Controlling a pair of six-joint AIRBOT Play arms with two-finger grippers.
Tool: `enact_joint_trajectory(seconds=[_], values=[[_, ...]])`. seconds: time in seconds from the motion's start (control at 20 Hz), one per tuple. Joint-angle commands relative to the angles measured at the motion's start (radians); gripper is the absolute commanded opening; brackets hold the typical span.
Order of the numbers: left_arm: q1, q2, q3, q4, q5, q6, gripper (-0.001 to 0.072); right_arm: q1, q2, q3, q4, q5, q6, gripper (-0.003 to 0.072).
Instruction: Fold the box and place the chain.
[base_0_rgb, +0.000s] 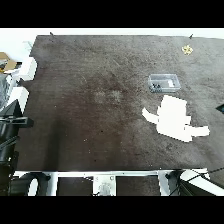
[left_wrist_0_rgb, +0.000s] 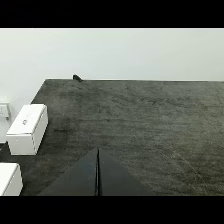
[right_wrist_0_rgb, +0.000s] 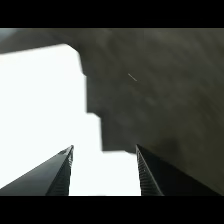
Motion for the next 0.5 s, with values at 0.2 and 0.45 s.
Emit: enact_joint_trajectory(seconds=[0.2,0.45], values=[[0.0,0.001,0.0,0.0,0.0,0.0,0.0013,-0.092,-0.255,0.144,-0.235,0.33,-0.048,0.0448],[0.0,0.001,0.0,0.0,0.0,0.0,0.0013,-0.088,-0.347,0.118,-0.04,0.397,-0.213,0.0438]])
